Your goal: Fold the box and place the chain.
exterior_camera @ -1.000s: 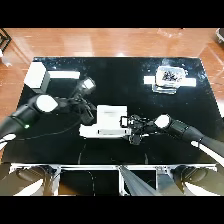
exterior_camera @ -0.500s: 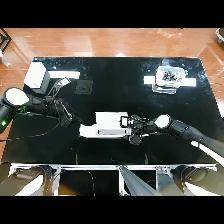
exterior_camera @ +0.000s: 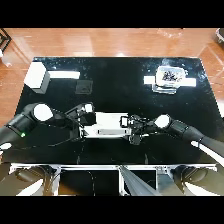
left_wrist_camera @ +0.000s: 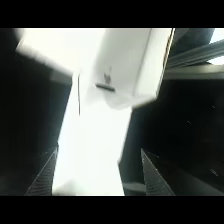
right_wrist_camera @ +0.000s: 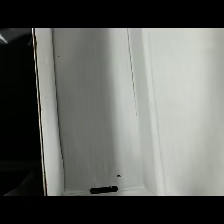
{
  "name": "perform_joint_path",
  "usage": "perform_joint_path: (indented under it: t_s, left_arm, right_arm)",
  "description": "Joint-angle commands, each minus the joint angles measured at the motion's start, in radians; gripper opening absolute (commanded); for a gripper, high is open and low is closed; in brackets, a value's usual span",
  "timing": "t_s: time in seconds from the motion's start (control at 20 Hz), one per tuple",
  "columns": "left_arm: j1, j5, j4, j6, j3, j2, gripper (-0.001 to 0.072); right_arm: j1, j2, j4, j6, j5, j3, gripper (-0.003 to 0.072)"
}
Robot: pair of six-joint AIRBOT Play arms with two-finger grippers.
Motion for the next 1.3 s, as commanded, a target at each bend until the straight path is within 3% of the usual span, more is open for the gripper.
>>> perform_joint_path:
  t_s: [0.0,0.1,0.25,0.6,0.7,1.0,1.25]
  left_arm:
    - [-0.079,0.154,0.055,0.029,-0.011,-0.016,0.0616]
    - [-0.074,0.149,0.058,0.028,-0.011,-0.040,0.0616]
    - [-0.075,0.148,0.046,0.027,-0.011,-0.074,0.0556]
    - [-0.075,0.142,-0.035,0.029,-0.011,-0.093,0.0549]
    - [-0.075,0.133,-0.069,0.029,-0.011,-0.093,0.0474]
    - [-0.075,0.085,-0.081,0.069,-0.011,-0.094,0.0474]
    - [-0.075,0.065,-0.077,0.071,-0.011,-0.093,0.0431]
  right_arm:
    - [0.001,0.000,0.000,0.000,0.000,0.000,0.0305]
    - [0.001,0.000,0.000,0.000,0.000,0.000,0.0305]
    - [0.001,0.000,0.000,0.000,0.000,0.000,0.0305]
    - [0.001,0.000,0.000,0.000,0.000,0.000,0.0305]
    - [0.001,0.000,0.000,0.000,0.000,0.000,0.0305]
    - [0.001,0.000,0.000,0.000,0.000,0.000,0.0305]
    - [0.001,0.000,0.000,0.000,0.000,0.000,0.0305]
